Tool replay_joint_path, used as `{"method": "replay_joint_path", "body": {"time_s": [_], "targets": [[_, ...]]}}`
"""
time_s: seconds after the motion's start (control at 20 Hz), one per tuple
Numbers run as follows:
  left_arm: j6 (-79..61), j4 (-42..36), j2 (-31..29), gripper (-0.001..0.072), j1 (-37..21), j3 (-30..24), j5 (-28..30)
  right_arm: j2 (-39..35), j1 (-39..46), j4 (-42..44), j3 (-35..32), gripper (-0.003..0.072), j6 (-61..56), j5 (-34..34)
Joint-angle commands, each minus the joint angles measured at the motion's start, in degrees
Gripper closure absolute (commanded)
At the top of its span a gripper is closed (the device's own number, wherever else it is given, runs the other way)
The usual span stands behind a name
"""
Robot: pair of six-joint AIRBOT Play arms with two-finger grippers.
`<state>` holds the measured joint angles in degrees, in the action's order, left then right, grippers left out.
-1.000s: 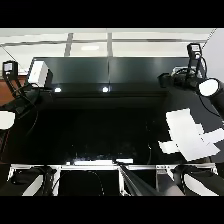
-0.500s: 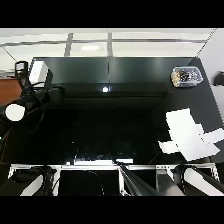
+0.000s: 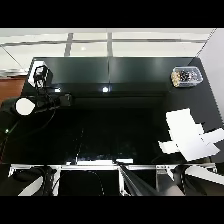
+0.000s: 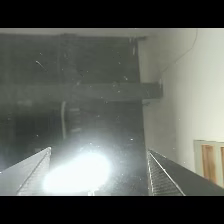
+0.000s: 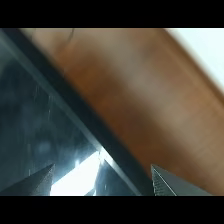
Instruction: Fold the box and place the chain.
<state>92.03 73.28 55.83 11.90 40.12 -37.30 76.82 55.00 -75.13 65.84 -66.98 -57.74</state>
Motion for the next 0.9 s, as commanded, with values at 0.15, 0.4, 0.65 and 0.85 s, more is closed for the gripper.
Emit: {"method": "replay_joint_path", "body": {"time_s": [0.15, 0.4, 0.65, 0.85], "targets": [[1.44, 0.15, 0.26, 0.0006, 0.24, 0.28, -0.94, 2.75, 1.66, 2.4, -0.96, -0.0034, 15.08, -13.55], [1.44, 0.17, 0.26, 0.0006, 0.24, 0.26, -1.44, 2.32, 1.7, -1.64, -7.61, -0.0034, 18.69, -15.89], [1.44, 0.17, 0.26, 0.0006, 0.24, 0.26, -1.49, 2.29, 1.66, -2.6, -9.18, -0.0025, 20.37, -16.13], [1.44, 0.2, 0.26, 0.0006, 0.24, 0.26, -1.49, 0.5, 1.66, 0.31, -9.18, 0.0669, 22.49, -17.07]]}}
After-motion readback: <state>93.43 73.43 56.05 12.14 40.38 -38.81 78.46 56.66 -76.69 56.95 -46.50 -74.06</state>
